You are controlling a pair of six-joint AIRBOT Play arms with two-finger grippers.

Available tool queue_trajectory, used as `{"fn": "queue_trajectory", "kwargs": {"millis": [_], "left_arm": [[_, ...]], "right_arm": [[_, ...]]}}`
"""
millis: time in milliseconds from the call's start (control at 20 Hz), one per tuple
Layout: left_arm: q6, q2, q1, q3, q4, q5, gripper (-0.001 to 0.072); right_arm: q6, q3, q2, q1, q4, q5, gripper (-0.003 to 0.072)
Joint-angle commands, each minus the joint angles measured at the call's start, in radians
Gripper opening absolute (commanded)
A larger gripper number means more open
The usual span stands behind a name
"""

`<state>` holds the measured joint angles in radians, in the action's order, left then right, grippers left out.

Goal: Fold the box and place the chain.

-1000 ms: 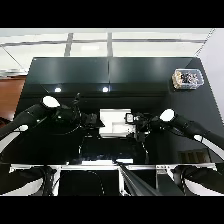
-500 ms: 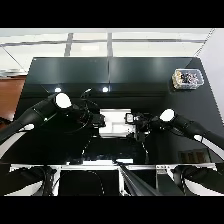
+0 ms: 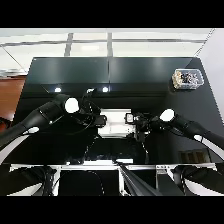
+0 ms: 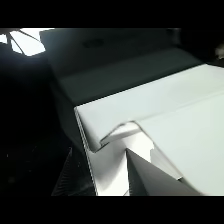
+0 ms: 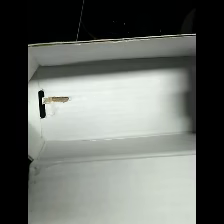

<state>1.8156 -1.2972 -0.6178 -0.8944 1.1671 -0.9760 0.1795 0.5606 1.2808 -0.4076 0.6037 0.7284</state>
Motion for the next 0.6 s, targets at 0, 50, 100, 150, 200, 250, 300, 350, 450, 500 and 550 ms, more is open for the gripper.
{"fn": "queue_trajectory", "kwargs": {"millis": [0, 50, 100, 150, 200, 250, 300, 350, 450, 500, 550], "left_arm": [[0.051, 0.000, -0.009, -0.002, 0.039, 0.005, 0.0398], [0.051, 0.000, -0.009, -0.002, 0.039, 0.005, 0.0397], [0.053, -0.003, -0.009, -0.002, 0.039, 0.004, 0.0397], [0.067, -0.011, -0.012, -0.002, 0.039, 0.003, 0.0397], [0.102, -0.024, -0.017, -0.003, 0.040, -0.003, 0.0396], [0.140, -0.037, -0.027, -0.008, 0.042, -0.008, 0.0395], [0.158, -0.051, -0.043, -0.017, 0.060, -0.015, 0.0395], [0.181, -0.063, -0.060, -0.028, 0.093, -0.022, 0.0395], [0.261, -0.068, -0.087, -0.041, 0.169, -0.023, 0.0395], [0.300, -0.068, -0.094, -0.044, 0.198, -0.025, 0.0395], [0.336, -0.068, -0.100, -0.045, 0.222, -0.021, 0.0395]], "right_arm": [[0.000, 0.000, 0.000, 0.000, 0.000, 0.000, 0.0412], [0.000, 0.000, 0.000, 0.000, 0.000, 0.000, 0.0412], [0.000, 0.000, 0.000, 0.000, 0.000, 0.000, 0.0412], [0.000, 0.000, 0.000, 0.000, 0.000, 0.000, 0.0412], [0.000, 0.000, 0.000, 0.000, 0.000, 0.000, 0.0412], [0.000, 0.000, 0.000, 0.000, 0.000, 0.000, 0.0412], [0.000, 0.000, 0.000, 0.000, 0.000, 0.000, 0.0412], [0.000, 0.000, 0.000, 0.000, 0.000, 0.000, 0.0412], [0.000, 0.000, 0.000, 0.000, 0.000, 0.000, 0.0412], [0.000, 0.000, 0.000, 0.000, 0.000, 0.000, 0.0412], [0.000, 0.000, 0.000, 0.000, 0.000, 0.000, 0.0412]]}}
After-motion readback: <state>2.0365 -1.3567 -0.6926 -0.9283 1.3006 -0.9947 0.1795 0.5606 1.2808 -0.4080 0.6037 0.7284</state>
